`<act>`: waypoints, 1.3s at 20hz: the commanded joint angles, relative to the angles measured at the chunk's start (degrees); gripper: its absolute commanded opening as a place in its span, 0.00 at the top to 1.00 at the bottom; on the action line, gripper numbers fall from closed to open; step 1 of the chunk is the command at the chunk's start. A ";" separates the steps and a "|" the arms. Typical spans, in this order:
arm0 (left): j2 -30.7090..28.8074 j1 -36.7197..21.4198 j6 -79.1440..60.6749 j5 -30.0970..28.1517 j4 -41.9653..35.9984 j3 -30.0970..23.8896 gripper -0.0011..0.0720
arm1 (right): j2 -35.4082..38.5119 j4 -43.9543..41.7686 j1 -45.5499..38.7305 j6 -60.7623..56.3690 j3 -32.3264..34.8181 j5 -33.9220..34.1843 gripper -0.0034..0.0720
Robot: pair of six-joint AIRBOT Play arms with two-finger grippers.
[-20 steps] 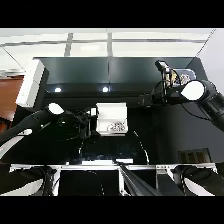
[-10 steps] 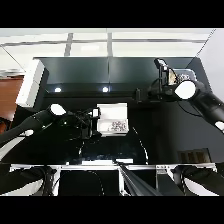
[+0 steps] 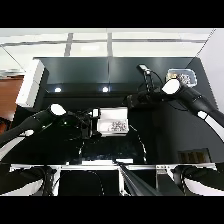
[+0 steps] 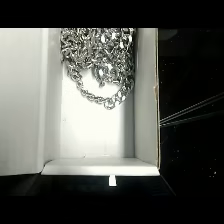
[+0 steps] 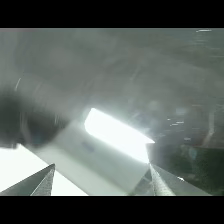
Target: Fold the box and place the chain.
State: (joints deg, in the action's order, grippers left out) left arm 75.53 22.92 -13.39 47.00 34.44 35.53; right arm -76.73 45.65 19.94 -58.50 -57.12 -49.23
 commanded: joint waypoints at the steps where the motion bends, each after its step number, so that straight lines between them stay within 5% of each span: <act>1: 0.04 0.04 -0.04 -0.11 0.02 0.04 0.48 | 1.01 -1.09 0.15 21.33 -2.95 -13.44 0.05; 9: 0.04 0.04 -0.04 -0.11 0.02 0.04 0.48 | 1.11 -0.57 6.14 37.22 -0.02 -15.47 0.05; 18: 0.04 0.04 -0.04 -0.09 0.02 0.04 0.48 | 0.74 -0.35 8.76 39.06 1.14 -11.74 0.07; 19: 0.04 0.04 -0.04 -0.11 0.02 0.04 0.48 | 0.74 -0.37 8.76 39.04 1.14 -11.78 0.26; 22: 0.04 0.04 -0.04 -0.09 0.02 0.04 0.48 | 0.74 -0.35 8.79 38.86 1.14 -12.07 0.43; 23: 0.04 0.04 -0.04 -0.11 0.02 0.04 0.48 | 0.74 -0.37 8.79 38.84 1.14 -12.07 0.59; 26: 0.04 0.04 -0.04 -0.11 0.02 0.04 0.48 | 0.74 -0.33 8.79 38.84 1.14 -12.04 0.63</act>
State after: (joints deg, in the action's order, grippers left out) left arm 75.53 22.92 -13.41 46.92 34.44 35.53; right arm -75.94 45.25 28.69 -19.68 -56.03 -61.34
